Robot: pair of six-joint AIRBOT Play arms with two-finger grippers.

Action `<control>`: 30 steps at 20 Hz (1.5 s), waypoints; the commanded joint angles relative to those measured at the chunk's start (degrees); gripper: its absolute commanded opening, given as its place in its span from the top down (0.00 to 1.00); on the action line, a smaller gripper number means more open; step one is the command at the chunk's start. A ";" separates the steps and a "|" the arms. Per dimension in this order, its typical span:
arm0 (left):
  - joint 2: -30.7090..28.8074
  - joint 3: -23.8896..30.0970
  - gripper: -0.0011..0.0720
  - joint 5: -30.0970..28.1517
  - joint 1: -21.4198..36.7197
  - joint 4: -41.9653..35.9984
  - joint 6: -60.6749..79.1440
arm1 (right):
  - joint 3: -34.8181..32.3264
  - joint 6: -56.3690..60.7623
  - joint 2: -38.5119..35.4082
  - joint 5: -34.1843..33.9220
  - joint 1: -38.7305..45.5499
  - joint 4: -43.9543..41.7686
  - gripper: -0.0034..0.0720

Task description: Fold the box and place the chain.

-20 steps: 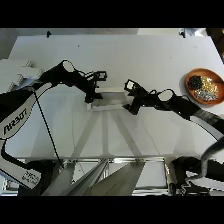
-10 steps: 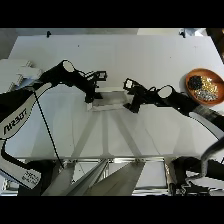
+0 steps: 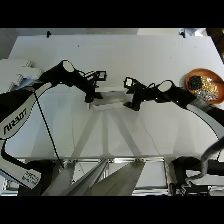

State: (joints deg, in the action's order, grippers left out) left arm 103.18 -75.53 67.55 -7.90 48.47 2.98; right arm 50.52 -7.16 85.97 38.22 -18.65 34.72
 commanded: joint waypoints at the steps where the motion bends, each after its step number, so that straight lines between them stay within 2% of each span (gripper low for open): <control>1: -0.02 -0.02 0.96 0.20 -0.04 0.00 0.00 | 2.82 -1.55 2.12 2.34 0.52 -0.48 0.04; 5: -0.04 -0.02 0.96 0.20 -0.04 0.00 0.00 | 4.02 -4.07 3.74 3.61 0.50 -1.92 0.04; 9: -0.04 -0.02 0.96 0.20 -0.04 0.00 0.00 | 4.02 -6.88 3.93 8.26 0.50 -5.20 0.04; 14: -0.02 -0.02 0.96 0.20 -0.04 0.00 0.00 | 4.00 -6.80 4.13 13.49 0.39 -5.16 0.04; 22: -0.04 -0.02 0.96 0.20 -0.04 0.00 0.00 | 3.69 -1.40 4.79 13.70 0.22 1.75 0.04; 30: -0.04 -0.02 0.96 0.20 -0.04 0.00 0.00 | 3.26 -2.36 7.32 10.93 -0.59 -6.51 0.04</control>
State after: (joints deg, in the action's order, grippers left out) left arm 103.18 -75.53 67.79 -7.99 48.49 3.01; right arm 53.82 -9.28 92.38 50.76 -18.72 30.85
